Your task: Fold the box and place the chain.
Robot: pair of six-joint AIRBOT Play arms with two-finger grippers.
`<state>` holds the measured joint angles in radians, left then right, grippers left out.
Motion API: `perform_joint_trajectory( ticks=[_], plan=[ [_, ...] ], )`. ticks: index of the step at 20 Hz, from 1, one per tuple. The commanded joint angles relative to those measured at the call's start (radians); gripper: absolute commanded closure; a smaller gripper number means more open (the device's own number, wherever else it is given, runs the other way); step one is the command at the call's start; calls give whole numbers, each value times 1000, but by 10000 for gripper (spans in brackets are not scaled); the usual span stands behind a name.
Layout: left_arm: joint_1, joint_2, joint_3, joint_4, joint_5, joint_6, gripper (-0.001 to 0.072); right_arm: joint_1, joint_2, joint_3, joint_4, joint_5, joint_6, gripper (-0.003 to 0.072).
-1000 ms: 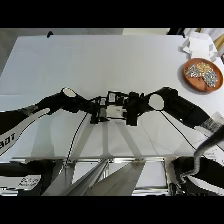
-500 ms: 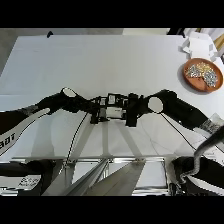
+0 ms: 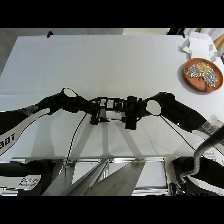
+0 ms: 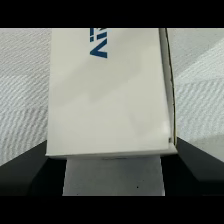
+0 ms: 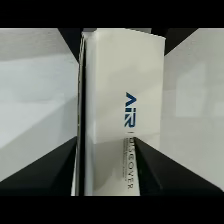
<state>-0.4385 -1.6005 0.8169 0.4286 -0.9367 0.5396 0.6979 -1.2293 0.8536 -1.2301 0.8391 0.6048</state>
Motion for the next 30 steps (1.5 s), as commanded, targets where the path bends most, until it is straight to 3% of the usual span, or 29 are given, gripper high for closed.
perform_joint_trajectory(
  ticks=[1, 5, 10, 15, 16, 18, 20, 24, 30],
  plan=[
    [0, 0, 0, -2, 5, -2, 556, 3, 16, 0, 7, -9, 1, 234],
    [0, 0, 0, -2, 5, -2, 556, 2, 70, 0, 7, -72, 0, 221],
    [0, 0, 0, -2, 5, -2, 556, -3, 81, 0, 16, -61, 2, 221],
    [0, 0, 0, -2, 5, -2, 556, -116, 158, 0, 207, -62, 1, 236],
    [0, 0, 0, -2, 5, -2, 556, -145, 162, -2, 296, -55, 1, 334],
    [0, 0, 0, -2, 5, -2, 556, -190, 159, -50, 488, -103, -17, 675],
    [0, 0, 0, -2, 5, -2, 556, -201, 146, -133, 591, -164, -37, 672],
    [0, 0, 0, -2, 5, -2, 556, -201, 134, -259, 695, -163, -90, 672],
    [0, 0, 0, -2, 5, -2, 556, -200, 134, -277, 708, -135, -118, 673]
  ],
)
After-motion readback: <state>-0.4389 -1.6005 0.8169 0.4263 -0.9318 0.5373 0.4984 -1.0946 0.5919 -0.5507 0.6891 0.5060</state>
